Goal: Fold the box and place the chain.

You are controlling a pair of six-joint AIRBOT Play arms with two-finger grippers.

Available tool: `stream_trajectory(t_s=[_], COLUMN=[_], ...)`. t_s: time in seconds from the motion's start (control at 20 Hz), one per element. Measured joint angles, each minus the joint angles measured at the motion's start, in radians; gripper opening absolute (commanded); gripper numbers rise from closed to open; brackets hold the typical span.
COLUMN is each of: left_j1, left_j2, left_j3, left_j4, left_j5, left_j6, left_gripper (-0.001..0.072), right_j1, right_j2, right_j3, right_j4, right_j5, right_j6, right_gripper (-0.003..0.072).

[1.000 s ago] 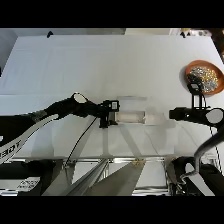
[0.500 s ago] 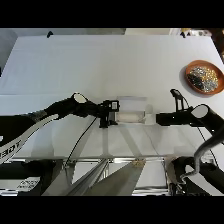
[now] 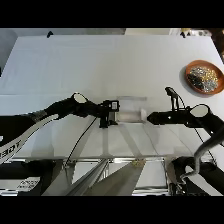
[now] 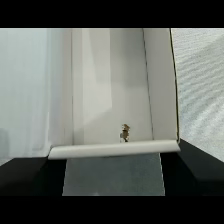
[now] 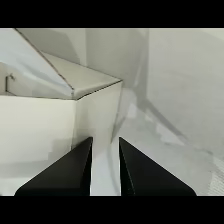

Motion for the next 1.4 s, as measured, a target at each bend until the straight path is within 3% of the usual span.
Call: stream_trajectory(t_s=[0.15,0.25,0.8,1.05,1.4], left_j1=[0.0,0.0,0.0,0.0,0.0], left_j2=[0.0,0.0,0.0,0.0,0.0], left_j3=[0.0,0.0,0.0,0.0,0.0], left_j4=[0.0,0.0,0.0,0.0,0.0], left_j5=[0.0,0.0,0.0,0.0,0.0], left_j6=[0.0,0.0,0.0,0.0,0.0], left_gripper=[0.0205,0.0205,0.0205,0.0205,0.0205], right_j1=[0.001,0.001,0.002,0.002,0.118], right_j2=[0.032,0.047,0.064,0.064,-0.016], right_j3=[0.0,0.001,0.071,0.08,0.177], right_j4=[0.008,0.01,-0.045,-0.081,-0.165], right_j5=[0.006,0.014,0.069,0.084,0.108], right_j6=[-0.002,-0.002,0.077,0.123,0.269], right_gripper=[0.0204,0.0261,0.0274,0.0419,0.046])
